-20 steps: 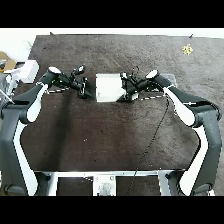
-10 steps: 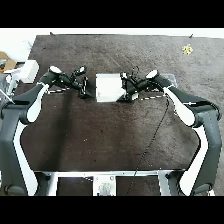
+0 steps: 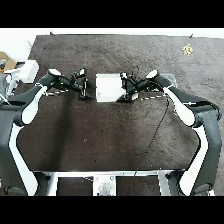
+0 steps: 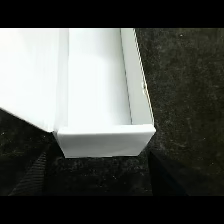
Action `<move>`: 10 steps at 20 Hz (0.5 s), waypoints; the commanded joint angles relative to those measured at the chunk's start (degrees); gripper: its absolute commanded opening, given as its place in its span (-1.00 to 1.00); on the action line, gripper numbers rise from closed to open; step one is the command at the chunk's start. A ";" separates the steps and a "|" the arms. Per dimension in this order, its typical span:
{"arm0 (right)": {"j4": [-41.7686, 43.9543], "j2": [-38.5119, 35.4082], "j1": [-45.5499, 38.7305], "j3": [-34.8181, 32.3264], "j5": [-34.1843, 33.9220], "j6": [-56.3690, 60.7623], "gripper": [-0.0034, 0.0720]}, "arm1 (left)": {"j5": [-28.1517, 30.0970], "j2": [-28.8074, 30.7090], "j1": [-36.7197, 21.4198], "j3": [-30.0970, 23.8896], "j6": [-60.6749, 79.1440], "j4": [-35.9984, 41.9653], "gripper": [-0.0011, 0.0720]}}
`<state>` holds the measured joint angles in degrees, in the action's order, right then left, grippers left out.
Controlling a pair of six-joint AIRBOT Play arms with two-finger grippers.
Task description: Fold the box and place the chain.
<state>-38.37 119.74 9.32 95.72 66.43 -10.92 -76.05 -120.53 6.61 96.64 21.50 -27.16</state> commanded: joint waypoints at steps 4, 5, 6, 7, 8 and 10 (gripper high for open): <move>0.02 0.02 -0.02 -0.02 0.00 0.02 0.43 | 1.64 0.28 0.50 -2.95 0.46 1.95 0.98; 0.02 0.02 -0.02 -0.02 0.00 0.02 0.44 | 1.62 0.28 0.50 -3.06 0.46 2.05 0.98; 0.02 0.02 -0.02 -0.02 0.00 0.02 0.43 | 1.73 0.28 0.50 -3.10 0.46 2.05 0.98; 0.02 0.02 -0.02 -0.02 0.00 0.02 0.44 | 1.95 0.28 0.50 -3.10 0.44 2.05 0.98; 0.02 0.02 -0.02 -0.02 0.00 0.02 0.43 | 2.49 0.28 0.61 -3.10 0.44 2.05 0.98; 0.02 0.02 -0.02 -0.02 0.00 0.02 0.43 | 3.74 0.28 0.85 -3.10 0.50 2.14 0.97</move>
